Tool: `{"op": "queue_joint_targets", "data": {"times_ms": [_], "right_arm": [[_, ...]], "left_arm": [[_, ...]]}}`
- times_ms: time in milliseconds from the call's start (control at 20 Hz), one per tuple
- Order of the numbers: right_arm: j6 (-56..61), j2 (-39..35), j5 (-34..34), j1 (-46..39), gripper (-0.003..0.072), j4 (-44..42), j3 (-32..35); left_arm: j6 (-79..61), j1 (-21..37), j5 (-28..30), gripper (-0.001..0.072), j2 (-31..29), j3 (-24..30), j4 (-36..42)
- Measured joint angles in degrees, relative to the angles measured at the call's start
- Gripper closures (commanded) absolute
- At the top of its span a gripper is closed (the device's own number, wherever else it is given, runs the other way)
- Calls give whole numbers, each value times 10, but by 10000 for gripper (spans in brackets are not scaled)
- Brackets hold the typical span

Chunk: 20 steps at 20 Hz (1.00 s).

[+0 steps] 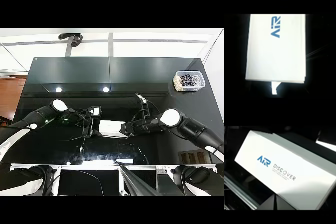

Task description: Fold the box and place the chain.

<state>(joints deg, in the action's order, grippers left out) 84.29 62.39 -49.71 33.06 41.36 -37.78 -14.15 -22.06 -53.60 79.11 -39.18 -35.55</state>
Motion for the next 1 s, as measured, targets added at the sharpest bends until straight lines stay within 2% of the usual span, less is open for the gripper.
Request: {"op": "queue_joint_targets", "data": {"times_ms": [450, 1000], "right_arm": [[-60, 14, -31, -55, 658, -110, 0], [-73, 60, -40, -57, 658, -88, 0]], "left_arm": [[-2, 0, 0, 277, 0, 0, 0], [-2, 0, 0, 277, 0, 0, 0]]}}
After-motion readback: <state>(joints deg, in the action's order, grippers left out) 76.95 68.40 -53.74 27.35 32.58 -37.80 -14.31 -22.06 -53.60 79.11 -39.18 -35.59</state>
